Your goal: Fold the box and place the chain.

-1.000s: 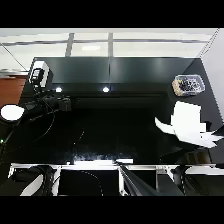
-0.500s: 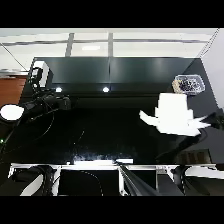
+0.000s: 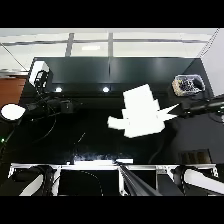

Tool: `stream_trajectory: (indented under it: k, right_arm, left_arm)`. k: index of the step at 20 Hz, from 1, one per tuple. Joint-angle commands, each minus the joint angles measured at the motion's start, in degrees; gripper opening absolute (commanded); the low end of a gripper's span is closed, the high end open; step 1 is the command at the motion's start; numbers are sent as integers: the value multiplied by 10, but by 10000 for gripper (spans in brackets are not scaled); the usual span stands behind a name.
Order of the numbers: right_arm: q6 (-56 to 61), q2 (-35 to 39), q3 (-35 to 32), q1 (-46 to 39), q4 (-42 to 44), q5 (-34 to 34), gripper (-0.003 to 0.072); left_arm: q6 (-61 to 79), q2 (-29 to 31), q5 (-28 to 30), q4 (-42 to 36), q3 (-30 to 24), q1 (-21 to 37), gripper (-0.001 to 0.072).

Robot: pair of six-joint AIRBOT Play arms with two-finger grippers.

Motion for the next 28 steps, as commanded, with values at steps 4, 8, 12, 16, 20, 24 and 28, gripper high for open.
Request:
stream_trajectory:
  k: [4, 8, 12, 16, 20, 24, 28]
  right_arm:
    - [-119, 202, -210, 149, 130, -199, 10]
    - [-127, 315, -275, 188, 142, -234, 11]
    - [-100, 319, -276, 197, 144, -216, 11]
    - [-99, 319, -276, 197, 144, -212, 11]
    - [-99, 319, -276, 197, 143, -194, 11]
    - [-99, 319, -276, 197, 143, -193, 11]
    - [-99, 319, -276, 197, 143, -197, 11]
  left_arm:
    - [-63, -34, -95, -3, 0, -28, 705]
    - [-61, -114, -124, -26, 0, -49, 705]
    - [44, -195, -120, -188, 2, -51, 705]
    - [239, -269, -191, -276, 46, -82, 704]
    - [253, -322, -187, -226, 106, -115, 702]
    - [341, -377, -303, -223, 155, -118, 675]
    - [343, -410, -336, -157, 183, -118, 368]
